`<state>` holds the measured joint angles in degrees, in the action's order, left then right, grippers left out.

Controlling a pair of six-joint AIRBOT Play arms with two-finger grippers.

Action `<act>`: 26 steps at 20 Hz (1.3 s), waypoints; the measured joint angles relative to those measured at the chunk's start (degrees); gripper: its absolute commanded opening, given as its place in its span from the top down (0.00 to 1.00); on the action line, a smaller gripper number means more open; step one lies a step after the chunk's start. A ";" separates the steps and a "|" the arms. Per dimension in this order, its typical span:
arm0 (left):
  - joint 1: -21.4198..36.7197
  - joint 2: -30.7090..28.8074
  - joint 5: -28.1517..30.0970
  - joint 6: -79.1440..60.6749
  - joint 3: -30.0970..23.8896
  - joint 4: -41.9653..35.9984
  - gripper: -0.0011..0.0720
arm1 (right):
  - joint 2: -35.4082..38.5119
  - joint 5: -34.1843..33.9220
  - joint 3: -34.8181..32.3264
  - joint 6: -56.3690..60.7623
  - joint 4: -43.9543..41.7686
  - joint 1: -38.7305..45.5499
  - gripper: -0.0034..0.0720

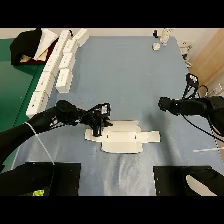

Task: Fold the box.

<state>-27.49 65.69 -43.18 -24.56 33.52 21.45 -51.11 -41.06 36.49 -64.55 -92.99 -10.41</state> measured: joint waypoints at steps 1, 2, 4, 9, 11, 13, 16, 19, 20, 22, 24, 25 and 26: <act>0.00 0.00 -0.66 0.31 -0.07 0.50 0.97 | 0.00 0.00 0.00 0.00 0.02 0.00 0.46; 0.00 0.00 -1.31 0.92 -0.13 1.09 0.97 | 0.00 0.00 0.00 0.00 0.02 0.00 0.46; 0.00 0.00 -2.40 2.34 -0.17 2.16 0.97 | 0.00 -0.07 0.00 0.00 0.02 0.00 0.47; -0.02 0.04 -3.08 4.04 -0.22 3.41 0.97 | 0.00 -2.03 0.00 -2.89 -3.61 -0.02 0.95; -0.02 0.04 -3.08 4.24 -0.22 3.65 0.97 | 0.09 -4.55 0.00 -5.31 -6.73 -0.55 0.96; -0.02 0.04 -3.04 4.42 -0.22 3.78 0.97 | 0.46 -8.39 0.00 -6.91 -8.46 -2.14 0.96; -0.02 0.04 -2.97 4.46 -0.22 3.85 0.97 | 2.40 -15.93 -0.15 -7.82 -8.96 -6.67 0.96; -0.02 0.04 -2.89 4.52 -0.22 3.96 0.97 | 6.21 -23.34 -0.44 -7.06 -7.74 -14.05 0.96; -0.02 0.04 -2.86 4.55 -0.22 3.98 0.97 | 7.69 -25.18 -0.74 -6.34 -7.72 -17.18 0.96; -0.02 0.04 -2.86 4.59 -0.22 4.02 0.97 | 10.80 -27.85 -1.99 -4.24 -7.21 -25.09 0.96; -0.02 0.04 -2.86 4.59 -0.22 4.04 0.97 | 13.38 -28.79 -3.72 -3.15 -6.47 -34.80 0.94; -0.02 0.04 -2.86 4.59 -0.22 4.04 0.97 | 14.12 -28.74 -4.46 -3.89 -5.62 -39.43 0.63; -0.02 0.04 -2.86 4.59 -0.22 4.04 0.97 | 14.56 -28.09 -5.07 -5.90 -4.46 -44.11 0.25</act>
<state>-27.51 65.73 -46.04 -19.97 33.30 25.50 -36.56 -69.14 31.42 -70.46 -97.45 -54.52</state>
